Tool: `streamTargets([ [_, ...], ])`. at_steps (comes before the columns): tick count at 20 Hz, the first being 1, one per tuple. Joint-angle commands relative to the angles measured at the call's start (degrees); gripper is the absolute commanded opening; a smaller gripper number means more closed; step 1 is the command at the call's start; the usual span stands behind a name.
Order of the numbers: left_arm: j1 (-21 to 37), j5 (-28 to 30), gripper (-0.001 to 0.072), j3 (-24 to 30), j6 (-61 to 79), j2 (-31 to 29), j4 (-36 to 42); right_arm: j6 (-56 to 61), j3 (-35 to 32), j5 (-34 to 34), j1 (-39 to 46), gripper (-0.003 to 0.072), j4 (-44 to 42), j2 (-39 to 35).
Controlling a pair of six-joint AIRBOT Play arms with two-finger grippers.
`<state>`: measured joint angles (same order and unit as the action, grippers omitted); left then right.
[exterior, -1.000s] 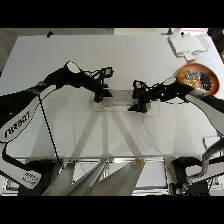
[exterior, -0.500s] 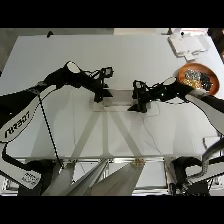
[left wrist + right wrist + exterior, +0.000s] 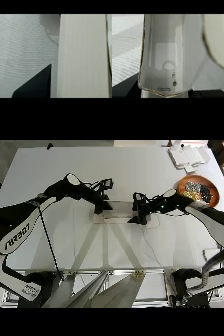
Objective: Fold the box and place the chain.
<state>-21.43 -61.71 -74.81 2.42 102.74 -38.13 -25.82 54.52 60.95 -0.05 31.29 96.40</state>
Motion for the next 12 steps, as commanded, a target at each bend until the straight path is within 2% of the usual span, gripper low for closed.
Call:
streamTargets([
  [1, 0.2, -0.5, 0.0187, -0.1, 0.1, -0.1, -0.1, 0.1, 0.0, 0.0, 0.0, 0.0437, -0.1, 0.0],
  [2, 0.6, -1.1, 0.0248, -0.1, 0.1, -0.3, -0.1, 0.1, 0.0, 0.0, 0.0, 0.0437, -0.1, 0.0],
  [4, 1.8, -1.6, 0.0424, -0.1, 0.1, -1.4, -0.2, 0.1, 0.0, 0.0, 0.0, 0.0437, 0.0, 0.0],
  [9, 5.1, -5.8, 0.0416, -0.1, -0.2, -6.0, -1.4, 0.1, 0.0, 0.0, 0.0, 0.0437, 0.0, 0.0],
  [12, 6.1, -9.2, 0.0416, -0.1, -3.0, -9.3, -12.0, 0.1, 0.0, -0.1, 0.0, 0.0437, 0.0, 0.0],
])
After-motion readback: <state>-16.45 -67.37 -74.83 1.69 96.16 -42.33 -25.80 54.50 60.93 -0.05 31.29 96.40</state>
